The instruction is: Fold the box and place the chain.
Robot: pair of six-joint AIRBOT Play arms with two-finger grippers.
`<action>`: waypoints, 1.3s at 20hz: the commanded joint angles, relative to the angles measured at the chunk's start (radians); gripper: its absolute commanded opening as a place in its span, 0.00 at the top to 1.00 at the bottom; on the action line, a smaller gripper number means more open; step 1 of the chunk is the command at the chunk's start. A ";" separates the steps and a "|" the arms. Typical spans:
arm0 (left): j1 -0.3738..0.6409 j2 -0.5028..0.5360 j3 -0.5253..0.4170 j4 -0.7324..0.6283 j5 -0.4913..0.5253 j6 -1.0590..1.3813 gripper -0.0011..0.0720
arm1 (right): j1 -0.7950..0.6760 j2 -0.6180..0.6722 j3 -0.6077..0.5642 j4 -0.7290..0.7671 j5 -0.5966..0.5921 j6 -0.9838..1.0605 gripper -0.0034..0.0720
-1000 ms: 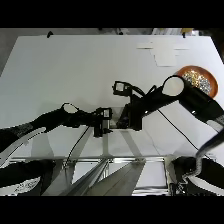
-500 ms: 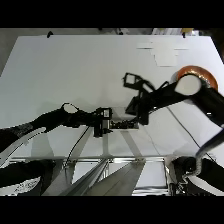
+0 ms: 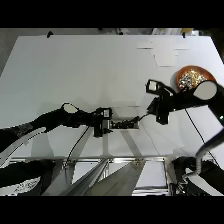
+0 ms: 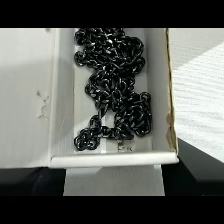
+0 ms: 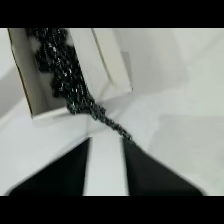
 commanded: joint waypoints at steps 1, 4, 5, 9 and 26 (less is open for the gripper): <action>0.000 0.000 0.000 0.000 0.000 0.000 0.75 | -0.014 0.002 -0.154 0.070 -0.156 -0.203 0.54; 0.000 0.000 0.000 0.000 0.000 0.000 0.75 | -0.013 -0.015 -0.216 0.150 -0.191 -0.380 0.67; 0.000 0.000 0.000 0.000 0.000 0.000 0.75 | -0.013 -0.029 -0.219 0.184 -0.193 -0.418 0.72; 0.000 0.000 0.000 0.000 0.000 0.000 0.75 | -0.013 -0.100 -0.219 0.272 -0.198 -0.471 0.72; 0.000 0.000 0.000 0.000 0.000 0.000 0.75 | -0.013 -0.154 -0.219 0.322 -0.238 -0.496 0.93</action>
